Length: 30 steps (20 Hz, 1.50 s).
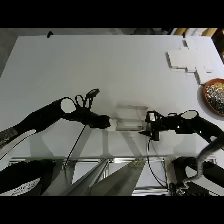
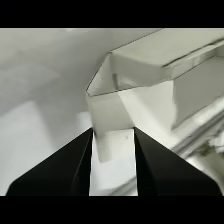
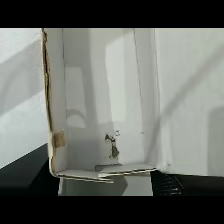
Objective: Fold the box and place the chain.
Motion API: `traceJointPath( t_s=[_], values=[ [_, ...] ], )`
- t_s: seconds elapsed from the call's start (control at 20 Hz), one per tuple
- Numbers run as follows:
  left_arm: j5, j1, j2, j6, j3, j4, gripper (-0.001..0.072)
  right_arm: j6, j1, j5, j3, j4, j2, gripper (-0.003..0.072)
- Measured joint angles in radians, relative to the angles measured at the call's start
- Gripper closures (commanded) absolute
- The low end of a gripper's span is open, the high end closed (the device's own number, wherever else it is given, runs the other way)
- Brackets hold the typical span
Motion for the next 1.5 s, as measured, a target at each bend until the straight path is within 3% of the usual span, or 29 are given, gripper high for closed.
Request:
traceJointPath(
  t_s=[0.2, 0.25, 0.3, 0.35, 0.7, 1.2, 1.5],
  values=[
    [0.0, -0.023, 0.016, 0.003, 0.03, -0.004, 0.043, 0.0, 0.0, 0.0, 0.0, 0.0, 0.0, 0.0279],
    [-0.004, -0.03, 0.016, 0.003, 0.034, 0.002, 0.039, 0.0, 0.0, 0.0, 0.0, 0.0, 0.0, 0.0279],
    [0.004, -0.038, 0.017, 0.003, 0.039, -0.001, 0.0269, 0.0, 0.0, 0.001, 0.0, 0.0, 0.0, 0.0279],
    [0.005, -0.047, 0.017, 0.002, 0.04, -0.002, 0.0249, 0.0, 0.0, 0.001, 0.0, 0.0, 0.0, 0.0279],
    [0.072, -0.107, 0.011, -0.052, 0.053, 0.025, 0.0249, 0.0, 0.0, 0.002, 0.0, 0.0, 0.0, 0.0279],
    [0.043, -0.211, -0.093, -0.365, 0.206, 0.362, 0.0252, 0.0, 0.0, 0.002, 0.0, 0.0, 0.0, 0.0279],
    [0.007, -0.256, -0.159, -0.509, 0.288, 0.498, 0.0256, 0.0, 0.0, 0.003, 0.0, 0.0, 0.0, 0.028]
  ],
)
